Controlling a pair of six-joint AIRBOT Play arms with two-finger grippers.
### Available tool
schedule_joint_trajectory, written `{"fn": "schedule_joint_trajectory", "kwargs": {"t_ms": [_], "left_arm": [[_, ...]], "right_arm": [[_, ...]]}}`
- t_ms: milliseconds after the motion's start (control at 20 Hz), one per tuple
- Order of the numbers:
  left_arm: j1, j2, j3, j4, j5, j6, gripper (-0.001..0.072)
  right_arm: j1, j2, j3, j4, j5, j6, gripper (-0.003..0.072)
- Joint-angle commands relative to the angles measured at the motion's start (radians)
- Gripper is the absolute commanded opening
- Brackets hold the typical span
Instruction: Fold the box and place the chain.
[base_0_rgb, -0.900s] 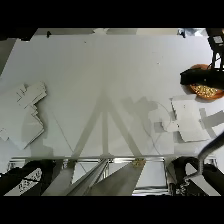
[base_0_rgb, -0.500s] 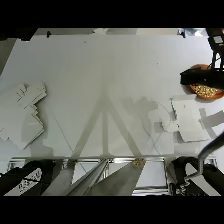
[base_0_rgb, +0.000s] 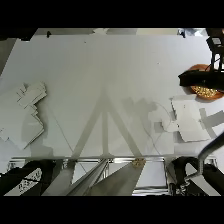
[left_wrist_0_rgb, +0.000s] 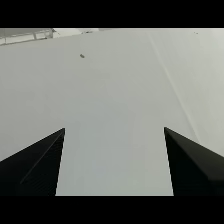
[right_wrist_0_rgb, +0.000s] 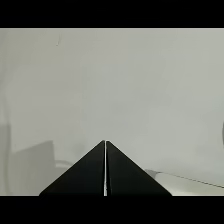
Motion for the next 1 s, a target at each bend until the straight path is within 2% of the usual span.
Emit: {"fn": "schedule_joint_trajectory", "kwargs": {"t_ms": [0, 200, 500, 650, 750, 950], "left_arm": [[0.000, 0.000, 0.001, 0.000, 0.000, 0.000, 0.0695], [0.000, 0.000, 0.001, 0.000, 0.000, 0.000, 0.0695], [0.000, 0.000, 0.001, 0.000, 0.000, 0.000, 0.0695], [0.000, 0.000, 0.001, 0.000, 0.000, 0.000, 0.0695], [0.000, 0.000, 0.001, 0.000, 0.000, 0.000, 0.0695], [0.000, 0.000, 0.001, 0.000, 0.000, 0.000, 0.0695]], "right_arm": [[0.000, 0.002, 0.001, 0.009, 0.084, 0.035, 0.0012], [-0.001, 0.011, 0.022, 0.007, 0.102, 0.106, 0.0012], [-0.001, 0.099, 0.215, -0.039, 0.105, 0.108, 0.0012], [-0.001, 0.148, 0.276, -0.235, 0.108, 0.111, 0.0012], [-0.001, 0.185, 0.279, -0.385, 0.110, 0.111, 0.0012], [-0.001, 0.235, 0.279, -0.593, 0.136, 0.130, 0.0012]]}}
